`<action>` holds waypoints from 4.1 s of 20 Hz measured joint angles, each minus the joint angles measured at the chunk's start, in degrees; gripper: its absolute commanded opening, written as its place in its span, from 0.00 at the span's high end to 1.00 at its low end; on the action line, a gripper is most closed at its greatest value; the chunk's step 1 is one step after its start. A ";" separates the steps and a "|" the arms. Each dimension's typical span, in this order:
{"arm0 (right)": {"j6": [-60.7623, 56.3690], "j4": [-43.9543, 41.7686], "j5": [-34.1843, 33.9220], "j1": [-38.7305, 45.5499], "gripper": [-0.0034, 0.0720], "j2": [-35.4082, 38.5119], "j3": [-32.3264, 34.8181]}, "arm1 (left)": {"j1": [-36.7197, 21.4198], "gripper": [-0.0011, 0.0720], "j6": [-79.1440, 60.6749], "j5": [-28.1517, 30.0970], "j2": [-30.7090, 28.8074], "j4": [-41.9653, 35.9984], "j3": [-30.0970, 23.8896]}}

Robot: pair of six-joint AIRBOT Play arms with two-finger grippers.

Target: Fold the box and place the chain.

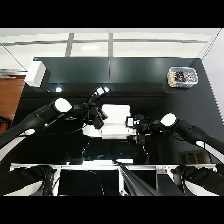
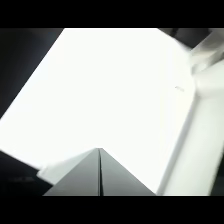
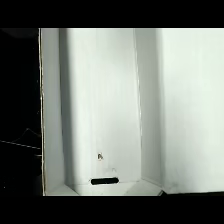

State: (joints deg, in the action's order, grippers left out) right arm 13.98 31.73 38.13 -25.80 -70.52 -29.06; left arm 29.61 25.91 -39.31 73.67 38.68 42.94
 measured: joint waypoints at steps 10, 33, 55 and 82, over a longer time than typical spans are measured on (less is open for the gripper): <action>0.11 0.09 0.17 0.00 0.87 0.00 0.00 | -1.11 0.95 2.58 -3.80 -3.45 8.04 4.02; -0.02 0.00 -0.02 0.00 0.87 0.00 0.00 | 3.78 0.62 -16.48 -6.67 -7.72 18.91 -6.67; -0.07 -0.02 -0.04 0.00 0.87 0.00 0.00 | 4.46 0.51 -16.68 -0.39 -1.92 0.68 -6.80; 0.00 0.02 -0.02 0.00 0.87 0.00 0.00 | -29.75 0.95 42.45 -23.98 -5.97 3.72 -13.60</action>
State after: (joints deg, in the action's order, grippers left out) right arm 13.98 31.75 38.11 -25.80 -70.52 -29.06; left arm -0.14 68.36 -63.29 67.70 42.39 29.34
